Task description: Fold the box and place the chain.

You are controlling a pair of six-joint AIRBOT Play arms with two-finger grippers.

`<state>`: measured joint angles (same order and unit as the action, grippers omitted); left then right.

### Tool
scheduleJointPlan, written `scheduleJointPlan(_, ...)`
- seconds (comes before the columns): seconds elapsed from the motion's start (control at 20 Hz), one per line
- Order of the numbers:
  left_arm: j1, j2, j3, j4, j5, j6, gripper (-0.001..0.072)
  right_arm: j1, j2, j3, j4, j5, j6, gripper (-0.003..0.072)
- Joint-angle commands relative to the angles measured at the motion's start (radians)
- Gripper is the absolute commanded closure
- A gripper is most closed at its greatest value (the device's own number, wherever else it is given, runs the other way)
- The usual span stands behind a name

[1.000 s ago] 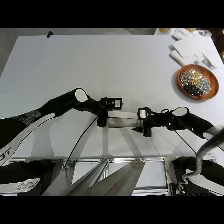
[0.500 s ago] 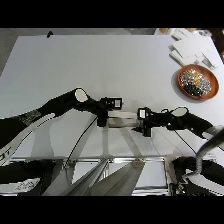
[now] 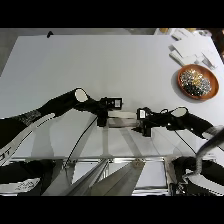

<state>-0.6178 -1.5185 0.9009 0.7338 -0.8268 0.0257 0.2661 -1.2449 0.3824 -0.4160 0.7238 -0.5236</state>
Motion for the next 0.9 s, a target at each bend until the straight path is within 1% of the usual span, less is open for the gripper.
scheduleJointPlan(0.0,-0.001,0.0,0.001,0.0,0.0,0.0,0.07,0.0,-0.001,0.0,-0.003,-0.006,-0.001,0.0258)
scheduleJointPlan(0.2,-0.001,0.0,0.001,0.0,-0.004,-0.001,0.07,0.0,0.0,0.0,-0.003,-0.006,-0.001,0.0258)
scheduleJointPlan(0.3,-0.001,0.001,0.001,0.0,-0.028,-0.004,0.07,0.0,0.0,0.0,-0.003,-0.006,-0.001,0.0258)
scheduleJointPlan(0.35,-0.001,0.003,0.001,0.001,-0.032,-0.004,0.067,0.0,0.0,0.0,-0.003,-0.006,-0.001,0.0258)
scheduleJointPlan(0.4,0.001,0.01,0.001,0.008,-0.041,-0.009,0.0493,0.0,-0.001,0.0,-0.003,-0.006,-0.001,0.0258)
scheduleJointPlan(0.45,0.006,0.021,0.001,0.016,-0.05,-0.026,0.0187,0.0,-0.001,0.0,-0.003,-0.006,-0.001,0.0258)
scheduleJointPlan(0.5,0.01,0.034,0.001,0.029,-0.048,-0.043,0.0034,0.0,0.0,0.0,-0.003,-0.006,-0.001,0.0258)
scheduleJointPlan(0.65,0.046,0.095,0.001,0.109,-0.072,-0.122,0.0027,0.0,0.0,0.0,-0.003,-0.006,-0.001,0.0258)
scheduleJointPlan(0.75,0.078,0.147,0.001,0.195,-0.123,-0.223,0.0029,0.0,-0.001,0.0,-0.003,-0.006,-0.001,0.0258)
scheduleJointPlan(0.8,0.092,0.175,0.001,0.246,-0.152,-0.282,0.0062,0.0,-0.001,0.0,-0.003,-0.006,-0.001,0.0258)
scheduleJointPlan(0.85,0.105,0.205,0.001,0.304,-0.181,-0.346,0.0182,0.0,-0.001,0.0,-0.003,-0.006,-0.001,0.0258)
